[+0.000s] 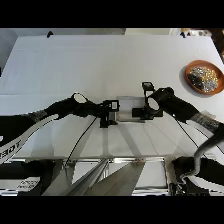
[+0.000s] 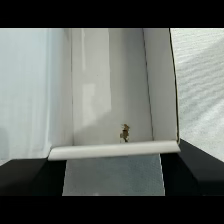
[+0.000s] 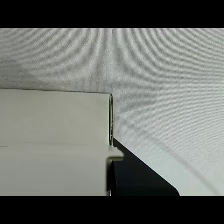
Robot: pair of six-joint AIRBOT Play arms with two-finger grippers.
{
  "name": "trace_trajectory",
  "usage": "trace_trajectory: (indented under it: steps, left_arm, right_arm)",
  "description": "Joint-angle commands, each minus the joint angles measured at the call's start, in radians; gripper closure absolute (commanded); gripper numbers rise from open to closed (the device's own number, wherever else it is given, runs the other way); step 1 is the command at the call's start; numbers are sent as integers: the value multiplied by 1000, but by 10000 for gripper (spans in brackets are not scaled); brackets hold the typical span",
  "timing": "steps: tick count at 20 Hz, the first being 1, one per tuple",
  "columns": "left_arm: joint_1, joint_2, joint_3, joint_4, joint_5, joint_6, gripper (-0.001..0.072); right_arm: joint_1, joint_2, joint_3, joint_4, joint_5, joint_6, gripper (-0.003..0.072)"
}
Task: Fold the box and place the chain.
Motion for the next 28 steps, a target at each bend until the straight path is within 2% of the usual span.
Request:
trace_trajectory:
  steps: [1,2,3,4,5,8,11,12,15,18,21,24,28]
  left_arm:
    - [0,0,0,0,0,3,504]
    - [0,0,0,0,0,2,504]
    - [0,0,0,0,0,2,504]
    - [0,0,0,0,0,2,504]
    - [0,0,0,0,0,2,504]
    - [0,0,0,0,0,2,504]
    - [0,0,0,0,0,2,504]
    - [0,0,0,0,0,2,504]
    - [0,0,0,0,0,3,504]
    - [0,0,0,0,0,2,504]
    - [0,0,0,0,-1,2,504]
    - [0,0,0,0,0,2,504]
    - [0,1,0,0,-1,2,504]
  right_arm:
    - [0,1,0,-3,6,-1,669]
    - [0,1,0,-2,6,-2,667]
    - [0,1,0,-2,6,-2,603]
    - [0,2,0,-1,11,-13,469]
    - [0,8,0,-2,23,-42,407]
    - [-19,72,3,7,101,-216,407]
    - [-92,189,47,5,306,-406,407]
    - [-132,232,76,-2,317,-443,405]
    - [-325,303,202,-17,222,-513,390]
    - [-540,243,334,-19,198,-613,390]
    - [-720,102,467,-16,180,-630,391]
    - [-838,-59,594,-16,171,-629,400]
    - [-946,-208,651,-10,139,-630,440]
